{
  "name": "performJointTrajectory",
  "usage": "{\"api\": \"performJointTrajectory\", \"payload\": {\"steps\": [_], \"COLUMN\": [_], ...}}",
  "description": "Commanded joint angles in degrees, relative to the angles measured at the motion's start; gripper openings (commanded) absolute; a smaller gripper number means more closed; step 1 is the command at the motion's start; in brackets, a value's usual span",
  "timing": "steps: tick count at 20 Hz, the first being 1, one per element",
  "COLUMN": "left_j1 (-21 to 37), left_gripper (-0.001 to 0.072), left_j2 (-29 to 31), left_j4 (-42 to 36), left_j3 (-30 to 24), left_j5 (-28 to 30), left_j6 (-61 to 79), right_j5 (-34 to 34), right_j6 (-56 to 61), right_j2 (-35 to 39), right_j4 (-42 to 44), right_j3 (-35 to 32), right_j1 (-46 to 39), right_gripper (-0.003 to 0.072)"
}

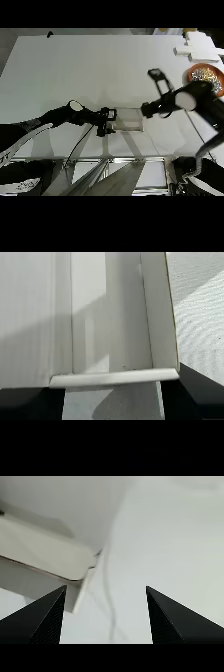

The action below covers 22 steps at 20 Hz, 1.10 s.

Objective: Fold the box and place the chain.

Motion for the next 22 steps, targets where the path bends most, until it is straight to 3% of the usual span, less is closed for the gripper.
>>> {"api": "performJointTrajectory", "payload": {"steps": [1, 3, 9, 15, 22], "left_j1": [0.04, 0.02, 0.04, 0.04, 0.04], "left_gripper": [0.0272, 0.0272, 0.0272, 0.0272, 0.0272], "left_j2": [0.04, 0.04, 0.04, 0.04, 0.04], "left_j4": [-0.02, -0.02, 0.0, 0.0, 0.0], "left_j3": [-0.02, -0.02, -0.02, -0.02, -0.02], "left_j5": [0.02, 0.0, 0.02, 0.02, 0.0], "left_j6": [-0.02, 0.0, -0.02, -0.02, -0.02], "right_j5": [5.4, 1.4, -5.38, -11.04, -12.11], "right_j6": [-13.22, -17.46, -20.39, -21.62, -21.68], "right_j2": [1.07, -0.72, -13.14, -25.49, -32.65], "right_j4": [-1.27, -0.85, 0.9, 0.87, -0.13], "right_j3": [14.1, 19.19, 22.64, 22.64, 22.64], "right_j1": [-13.14, -22.97, -45.18, -51.95, -54.36], "right_gripper": [0.0502, 0.0392, 0.0392, 0.0392, 0.0392]}}
